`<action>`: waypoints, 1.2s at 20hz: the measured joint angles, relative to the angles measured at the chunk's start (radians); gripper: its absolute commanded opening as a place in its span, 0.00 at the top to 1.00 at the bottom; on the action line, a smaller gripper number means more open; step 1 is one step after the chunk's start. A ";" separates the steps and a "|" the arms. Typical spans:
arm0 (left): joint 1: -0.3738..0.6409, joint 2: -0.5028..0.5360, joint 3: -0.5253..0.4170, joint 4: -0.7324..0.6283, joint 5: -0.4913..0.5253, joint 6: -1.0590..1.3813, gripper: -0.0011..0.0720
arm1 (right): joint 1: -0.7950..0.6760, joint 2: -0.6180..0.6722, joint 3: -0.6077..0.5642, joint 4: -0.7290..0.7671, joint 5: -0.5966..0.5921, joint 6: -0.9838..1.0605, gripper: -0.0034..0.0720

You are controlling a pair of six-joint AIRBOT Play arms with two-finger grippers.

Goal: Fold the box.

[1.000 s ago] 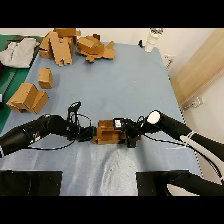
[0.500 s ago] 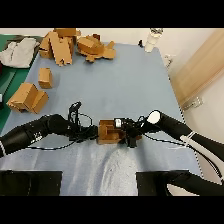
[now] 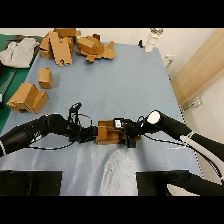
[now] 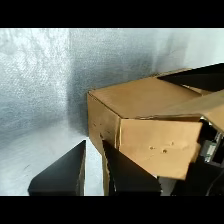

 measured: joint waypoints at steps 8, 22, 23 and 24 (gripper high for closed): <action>0.053 0.050 0.009 -0.002 -0.051 -0.011 0.76 | 0.000 0.000 0.000 -0.002 0.000 0.000 0.24; 0.043 0.041 0.016 -0.092 -0.021 0.141 0.72 | 0.000 0.000 0.000 -0.002 -0.001 0.000 0.24; 0.030 0.040 0.021 -0.075 -0.032 0.135 0.72 | 0.000 0.000 0.000 -0.002 -0.001 0.000 0.24; 0.014 0.039 0.031 -0.043 -0.031 0.109 0.72 | 0.000 0.000 0.000 -0.002 -0.001 0.000 0.24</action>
